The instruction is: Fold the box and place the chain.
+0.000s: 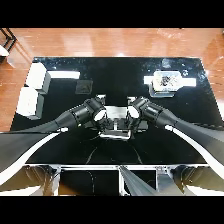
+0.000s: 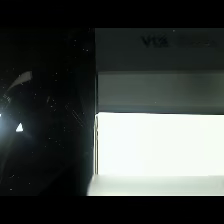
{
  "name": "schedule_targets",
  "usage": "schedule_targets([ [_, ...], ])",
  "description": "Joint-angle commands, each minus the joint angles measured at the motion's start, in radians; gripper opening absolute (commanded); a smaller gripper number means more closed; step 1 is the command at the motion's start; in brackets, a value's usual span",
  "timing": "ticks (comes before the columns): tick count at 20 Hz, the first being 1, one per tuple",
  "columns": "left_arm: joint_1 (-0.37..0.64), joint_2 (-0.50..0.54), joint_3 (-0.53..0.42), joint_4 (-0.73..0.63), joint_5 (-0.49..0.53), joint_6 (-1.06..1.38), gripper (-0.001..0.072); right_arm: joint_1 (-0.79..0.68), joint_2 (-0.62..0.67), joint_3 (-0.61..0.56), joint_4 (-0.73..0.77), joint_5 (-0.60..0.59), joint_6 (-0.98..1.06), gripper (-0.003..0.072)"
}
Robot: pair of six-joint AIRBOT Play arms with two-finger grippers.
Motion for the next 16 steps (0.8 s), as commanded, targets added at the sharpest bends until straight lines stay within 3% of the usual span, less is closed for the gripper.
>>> schedule_targets([
  [1, 0.0, 0.0, 0.0, -0.005, 0.002, -0.002, 0.002, 0.0, 0.001, 0.001, 0.002, -0.002, 0.001, 0.0394],
  [7, 0.001, 0.0, 0.0, -0.005, 0.002, -0.002, 0.002, 0.0, 0.04, 0.016, -0.02, 0.013, -0.081, 0.0394],
  [12, 0.002, 0.0, 0.0, -0.004, 0.001, -0.002, 0.002, -0.001, 0.227, 0.016, -0.093, 0.083, -0.189, 0.0394],
  [16, 0.002, 0.0, 0.0, -0.005, 0.009, -0.002, 0.002, -0.026, 0.439, 0.016, -0.281, 0.161, -0.19, 0.0393],
])
